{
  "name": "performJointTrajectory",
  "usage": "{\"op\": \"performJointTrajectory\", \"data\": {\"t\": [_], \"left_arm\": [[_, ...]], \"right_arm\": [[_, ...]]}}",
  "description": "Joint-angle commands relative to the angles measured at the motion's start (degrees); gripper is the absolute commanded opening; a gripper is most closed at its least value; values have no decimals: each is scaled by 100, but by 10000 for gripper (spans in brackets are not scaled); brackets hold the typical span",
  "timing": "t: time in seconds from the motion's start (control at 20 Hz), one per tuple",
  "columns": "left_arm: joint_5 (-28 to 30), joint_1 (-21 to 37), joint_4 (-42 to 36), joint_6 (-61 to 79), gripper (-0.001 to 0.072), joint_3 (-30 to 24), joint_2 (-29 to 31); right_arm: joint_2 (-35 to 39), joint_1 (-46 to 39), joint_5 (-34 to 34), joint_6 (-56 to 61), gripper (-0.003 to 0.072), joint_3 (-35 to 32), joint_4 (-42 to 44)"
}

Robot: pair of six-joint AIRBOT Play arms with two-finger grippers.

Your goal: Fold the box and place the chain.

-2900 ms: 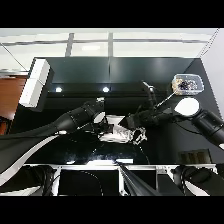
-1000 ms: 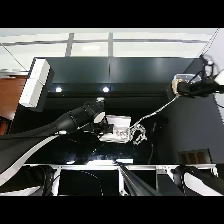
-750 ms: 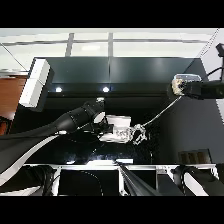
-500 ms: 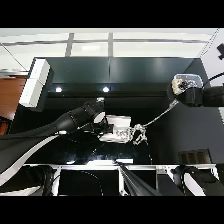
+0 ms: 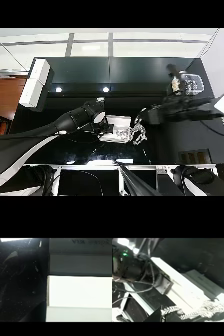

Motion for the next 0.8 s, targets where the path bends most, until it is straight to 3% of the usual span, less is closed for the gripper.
{"op": "performJointTrajectory", "data": {"t": [0.0, 0.25, 0.3, 0.35, 0.4, 0.6, 0.75], "left_arm": [[-2, 0, 0, 2, 31, 2, 0], [-2, 0, 2, 2, 31, 2, 0], [-4, 0, 2, 2, 30, 2, 0], [-4, 0, 2, 2, 31, 2, 0], [-2, 0, 2, 2, 30, 2, 0], [-4, 0, 0, 2, 31, 2, 0], [-4, 2, 2, 2, 31, 2, 0]], "right_arm": [[-278, 796, -1067, -68, 6, -389, 70], [-896, 1154, -1722, -68, 8, -608, -94], [-944, 1152, -1733, -66, 70, -608, -94], [-938, 1115, -1735, -63, 293, -603, -90], [-911, 1023, -1668, -63, 397, -577, -87], [-380, 118, -748, -299, 393, -326, -741], [214, -599, -282, -671, 391, -463, -2155]]}}
